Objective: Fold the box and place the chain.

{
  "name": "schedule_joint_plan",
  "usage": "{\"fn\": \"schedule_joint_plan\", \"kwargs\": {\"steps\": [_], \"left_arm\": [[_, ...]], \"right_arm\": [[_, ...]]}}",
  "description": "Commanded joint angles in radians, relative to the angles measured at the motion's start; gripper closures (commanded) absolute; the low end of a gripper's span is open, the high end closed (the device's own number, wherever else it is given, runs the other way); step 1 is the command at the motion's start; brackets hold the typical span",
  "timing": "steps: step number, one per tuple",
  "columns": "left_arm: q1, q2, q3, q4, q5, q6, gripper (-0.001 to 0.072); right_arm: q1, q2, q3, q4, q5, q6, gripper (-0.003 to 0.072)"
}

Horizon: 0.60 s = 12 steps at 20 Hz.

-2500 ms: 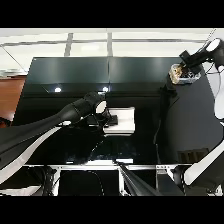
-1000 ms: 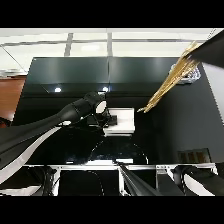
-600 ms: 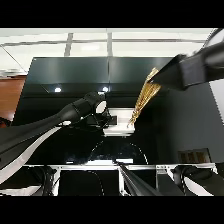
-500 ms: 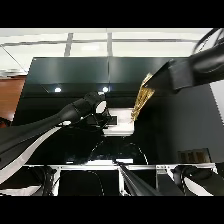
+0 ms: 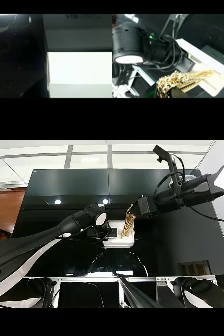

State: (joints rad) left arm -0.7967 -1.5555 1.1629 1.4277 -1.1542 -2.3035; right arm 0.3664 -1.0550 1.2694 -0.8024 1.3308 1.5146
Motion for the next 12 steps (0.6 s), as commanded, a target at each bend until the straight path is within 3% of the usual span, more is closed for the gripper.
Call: {"fn": "schedule_joint_plan", "kwargs": {"steps": [1, 5, 12], "left_arm": [[0.001, 0.001, 0.000, 0.000, 0.001, 0.000, 0.0685], [0.001, 0.001, 0.000, 0.000, 0.000, 0.000, 0.0685], [0.001, 0.001, 0.000, 0.000, 0.000, 0.000, 0.0685]], "right_arm": [[0.001, 0.003, 0.032, -0.010, 0.007, 0.000, 0.0673], [0.002, 0.003, 0.133, 0.003, 0.058, 0.002, 0.0673], [0.002, 0.003, 0.183, 0.075, 0.060, -0.005, 0.0673]]}}
